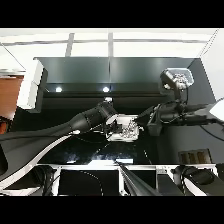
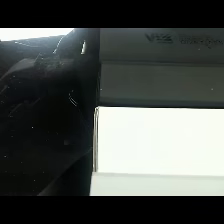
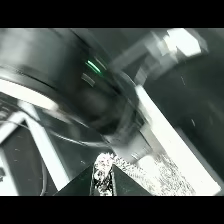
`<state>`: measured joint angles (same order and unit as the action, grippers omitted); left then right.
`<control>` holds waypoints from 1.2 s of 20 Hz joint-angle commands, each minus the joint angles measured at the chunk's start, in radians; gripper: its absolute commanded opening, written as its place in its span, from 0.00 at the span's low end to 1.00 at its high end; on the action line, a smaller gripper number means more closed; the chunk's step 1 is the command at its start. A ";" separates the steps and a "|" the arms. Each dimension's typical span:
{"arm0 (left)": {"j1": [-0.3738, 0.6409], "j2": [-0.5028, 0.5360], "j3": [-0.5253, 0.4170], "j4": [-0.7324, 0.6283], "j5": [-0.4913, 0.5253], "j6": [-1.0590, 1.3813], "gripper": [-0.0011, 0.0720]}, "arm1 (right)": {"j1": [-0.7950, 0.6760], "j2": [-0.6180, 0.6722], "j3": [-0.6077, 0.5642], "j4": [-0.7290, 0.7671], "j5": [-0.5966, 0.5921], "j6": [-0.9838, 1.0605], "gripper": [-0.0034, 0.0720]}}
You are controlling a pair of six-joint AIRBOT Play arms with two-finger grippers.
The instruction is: Fold the box and place the chain.
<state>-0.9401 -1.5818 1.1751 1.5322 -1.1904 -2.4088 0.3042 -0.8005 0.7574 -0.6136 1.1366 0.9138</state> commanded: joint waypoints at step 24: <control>0.001 0.000 0.000 0.000 0.002 0.000 0.06 | -0.079 -0.146 -0.402 -0.153 -0.444 -0.875 0.88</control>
<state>-0.9405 -1.5818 1.1751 1.5322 -1.1889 -2.4092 0.2153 -0.9039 0.3645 -0.7837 0.8024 0.1314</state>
